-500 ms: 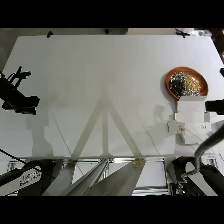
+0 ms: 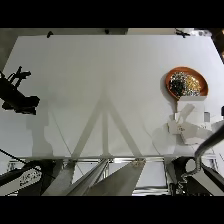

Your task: Fold the box and place the chain.

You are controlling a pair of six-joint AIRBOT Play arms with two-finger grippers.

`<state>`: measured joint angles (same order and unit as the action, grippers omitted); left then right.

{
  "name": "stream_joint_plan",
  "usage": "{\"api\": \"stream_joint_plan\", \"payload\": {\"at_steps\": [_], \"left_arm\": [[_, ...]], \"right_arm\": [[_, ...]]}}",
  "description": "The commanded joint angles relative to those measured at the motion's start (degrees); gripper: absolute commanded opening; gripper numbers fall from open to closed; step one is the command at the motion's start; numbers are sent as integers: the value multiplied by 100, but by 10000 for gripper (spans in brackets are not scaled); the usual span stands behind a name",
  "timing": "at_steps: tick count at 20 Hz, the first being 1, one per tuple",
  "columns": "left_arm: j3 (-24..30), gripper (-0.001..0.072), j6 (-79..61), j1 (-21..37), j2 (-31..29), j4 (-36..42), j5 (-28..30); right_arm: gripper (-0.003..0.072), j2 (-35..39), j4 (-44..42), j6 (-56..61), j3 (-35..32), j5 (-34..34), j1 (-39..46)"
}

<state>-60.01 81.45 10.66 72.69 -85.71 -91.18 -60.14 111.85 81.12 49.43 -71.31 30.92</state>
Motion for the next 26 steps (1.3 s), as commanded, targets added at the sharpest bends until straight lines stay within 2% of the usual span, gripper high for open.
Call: {"api": "stream_joint_plan", "payload": {"at_steps": [1, 3, 5, 8, 10, 13, 16, 22, 24, 26], "left_arm": [[2, 12, -2, 2, -2, -2, 2], [2, 12, -2, 2, -2, -2, 2], [2, 12, -2, 2, -2, -2, 2], [2, 12, 0, 2, -2, -2, 2], [4, 12, -2, 2, -2, -2, 2], [2, 12, -2, 2, -2, -2, 2], [2, 12, -2, 2, -2, -2, 2], [4, 12, -2, 2, -2, -2, 0], [2, 12, -2, 2, -2, -2, 2], [2, 12, -2, 2, -2, -2, 4]], "right_arm": [[647, -804, -20, -369, 7, 24, 129], [645, -1169, -142, -485, 7, 83, 129], [605, -1499, -101, -509, 4, 87, 133], [292, -1827, 31, -444, 4, -107, 136], [6, -1923, 52, -439, 4, -254, 136], [11, -1814, -190, -476, 7, -361, 129], [11, -1403, -1357, -1222, 7, -459, -74], [10, -391, -3348, -1969, -11, -411, -1556], [10, -192, -4153, -2140, -184, -109, -2004], [10, 48, -4835, -2312, -551, 496, -2404]]}}
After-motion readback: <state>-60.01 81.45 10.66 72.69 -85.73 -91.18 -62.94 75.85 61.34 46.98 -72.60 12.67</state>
